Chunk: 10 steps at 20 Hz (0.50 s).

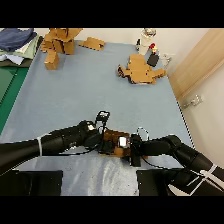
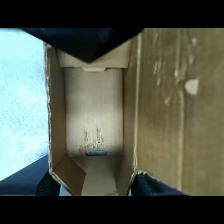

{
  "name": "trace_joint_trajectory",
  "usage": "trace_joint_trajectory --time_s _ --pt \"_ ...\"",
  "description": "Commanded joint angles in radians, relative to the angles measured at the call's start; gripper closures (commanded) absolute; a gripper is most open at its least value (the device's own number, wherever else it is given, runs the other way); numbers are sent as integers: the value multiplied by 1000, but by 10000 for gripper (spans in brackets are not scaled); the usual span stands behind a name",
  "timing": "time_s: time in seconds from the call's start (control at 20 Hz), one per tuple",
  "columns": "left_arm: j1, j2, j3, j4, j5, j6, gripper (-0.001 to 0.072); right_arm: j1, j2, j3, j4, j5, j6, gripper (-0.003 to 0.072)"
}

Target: Fold the box.

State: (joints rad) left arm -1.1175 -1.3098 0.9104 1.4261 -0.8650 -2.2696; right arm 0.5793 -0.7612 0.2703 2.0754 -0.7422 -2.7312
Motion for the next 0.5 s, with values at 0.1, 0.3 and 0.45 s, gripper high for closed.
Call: trace_joint_trajectory --time_s 0.1,0.3,0.45 --pt "-28 -62 83 90 -53 -166 269 1 0 0 0 0 0 190" --pt "-43 -79 90 76 -53 -216 368 1 0 0 0 0 0 190" --pt "-64 -80 90 74 -53 -219 618 1 0 0 0 0 0 190"
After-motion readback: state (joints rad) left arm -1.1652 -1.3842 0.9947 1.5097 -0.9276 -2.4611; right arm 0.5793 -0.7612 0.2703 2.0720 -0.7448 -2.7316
